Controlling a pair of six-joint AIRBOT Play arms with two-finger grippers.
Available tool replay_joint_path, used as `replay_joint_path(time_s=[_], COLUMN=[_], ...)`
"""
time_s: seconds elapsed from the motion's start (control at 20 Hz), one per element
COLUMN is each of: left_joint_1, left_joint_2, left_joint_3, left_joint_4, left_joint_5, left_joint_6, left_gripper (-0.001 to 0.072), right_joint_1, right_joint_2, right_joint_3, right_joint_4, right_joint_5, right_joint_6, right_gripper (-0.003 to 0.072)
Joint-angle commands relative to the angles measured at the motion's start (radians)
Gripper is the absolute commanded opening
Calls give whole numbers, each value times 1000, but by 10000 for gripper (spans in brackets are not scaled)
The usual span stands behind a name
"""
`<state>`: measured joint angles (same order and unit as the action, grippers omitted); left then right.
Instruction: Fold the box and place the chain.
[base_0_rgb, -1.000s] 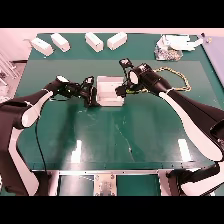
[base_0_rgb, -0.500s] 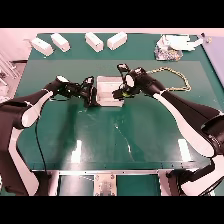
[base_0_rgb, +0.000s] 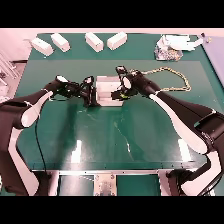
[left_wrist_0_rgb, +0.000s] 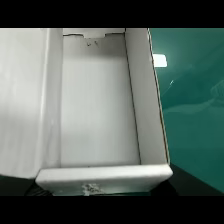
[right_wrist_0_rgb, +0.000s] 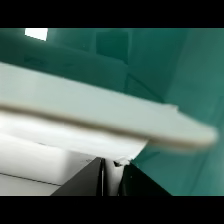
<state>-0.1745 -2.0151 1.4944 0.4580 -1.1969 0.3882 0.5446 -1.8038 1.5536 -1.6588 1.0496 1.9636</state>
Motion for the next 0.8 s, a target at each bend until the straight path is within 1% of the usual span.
replay_joint_path(time_s=[0.0,0.15,0.2,0.25,0.35,0.4,0.45,0.55,0.6,0.65,0.7,0.75], left_joint_1=[-1,-1,-1,-1,-1,-1,-1,-1,-1,-1,-1,-1], left_joint_2=[0,0,0,0,0,0,0,1,1,0,1,0], left_joint_3=[0,0,0,0,0,0,0,0,0,0,0,0], left_joint_4=[1,1,1,1,1,1,1,1,1,1,1,1], left_joint_5=[0,0,0,0,0,0,0,0,0,0,0,0], left_joint_6=[5,4,4,5,4,4,5,5,5,5,4,5], left_gripper=[534,534,534,534,534,534,534,534,534,534,534,534], right_joint_1=[14,22,22,20,16,16,14,8,2,-1,-5,-11], right_joint_2=[-12,-18,-17,-17,-13,-10,-6,-1,-1,-1,0,0], right_joint_3=[17,23,23,25,28,29,29,29,29,29,29,29], right_joint_4=[5,5,5,4,-14,-35,-51,-56,-56,-58,-64,-71], right_joint_5=[-13,-13,-13,-13,-10,-8,-8,-8,-7,-2,10,19], right_joint_6=[-35,-37,-34,-34,-27,-10,1,1,1,1,1,1], right_gripper=[6,8,107,188,330,370,391,406,479,505,509,530])
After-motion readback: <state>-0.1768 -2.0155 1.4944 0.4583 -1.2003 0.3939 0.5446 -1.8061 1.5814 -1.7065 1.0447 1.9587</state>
